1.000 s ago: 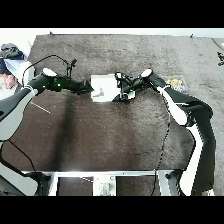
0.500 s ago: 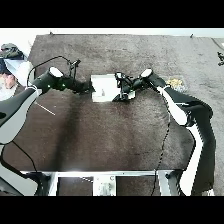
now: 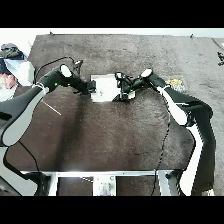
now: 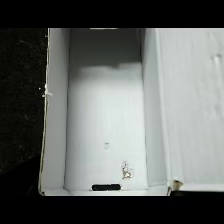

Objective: Fold the box and place the chain.

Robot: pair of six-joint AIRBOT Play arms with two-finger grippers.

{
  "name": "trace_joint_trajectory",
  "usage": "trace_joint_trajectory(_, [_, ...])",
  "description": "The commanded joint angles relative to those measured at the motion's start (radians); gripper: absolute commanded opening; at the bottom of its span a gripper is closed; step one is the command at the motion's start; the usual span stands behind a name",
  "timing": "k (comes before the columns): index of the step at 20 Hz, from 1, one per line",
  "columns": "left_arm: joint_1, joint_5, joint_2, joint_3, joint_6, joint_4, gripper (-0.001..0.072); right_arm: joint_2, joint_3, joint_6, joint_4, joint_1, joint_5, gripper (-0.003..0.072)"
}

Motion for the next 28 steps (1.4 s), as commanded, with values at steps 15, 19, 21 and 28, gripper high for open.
trace_joint_trajectory(15, [-0.14, -0.358, -0.216, 0.391, -0.378, 0.447, 0.0306, 0.0, 0.001, 0.0, 0.0, 0.001, 0.0, 0.0426])
trace_joint_trajectory(19, [-0.146, -0.358, -0.23, 0.396, -0.434, 0.506, 0.0305, 0.0, 0.001, 0.0, 0.0, 0.0, 0.0, 0.0427])
trace_joint_trajectory(21, [-0.146, -0.352, -0.231, 0.397, -0.454, 0.511, 0.0304, 0.0, 0.001, 0.0, 0.0, 0.0, 0.0, 0.0426])
trace_joint_trajectory(28, [-0.146, -0.333, -0.231, 0.396, -0.485, 0.52, 0.0103, 0.0, 0.001, 0.0, 0.0, 0.0, 0.0, 0.0427])
